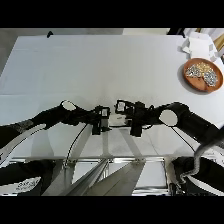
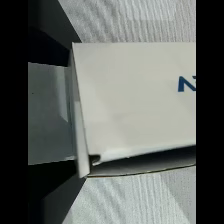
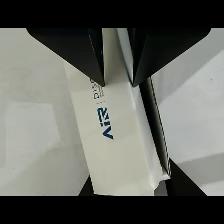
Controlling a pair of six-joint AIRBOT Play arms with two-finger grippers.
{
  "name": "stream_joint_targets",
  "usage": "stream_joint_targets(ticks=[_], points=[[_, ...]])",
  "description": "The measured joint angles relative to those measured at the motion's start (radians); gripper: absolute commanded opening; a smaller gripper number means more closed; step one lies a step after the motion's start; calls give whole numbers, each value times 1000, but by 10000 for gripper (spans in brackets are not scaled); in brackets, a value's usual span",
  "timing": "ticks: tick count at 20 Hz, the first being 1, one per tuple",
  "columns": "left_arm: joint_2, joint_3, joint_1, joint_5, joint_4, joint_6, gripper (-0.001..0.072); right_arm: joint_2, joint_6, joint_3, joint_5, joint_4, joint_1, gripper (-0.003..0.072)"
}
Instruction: Fold the box and place the chain.
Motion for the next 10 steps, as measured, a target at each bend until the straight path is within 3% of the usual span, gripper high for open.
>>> stream_joint_targets(ticks=[8, 10], points=[[0, 0, 0, 0, 2, 2, 251, -9, -7, -25, 5, 18, 4, 164], [0, 0, 0, 0, 2, 2, 251, -9, -7, -31, 3, 20, 11, 211]])
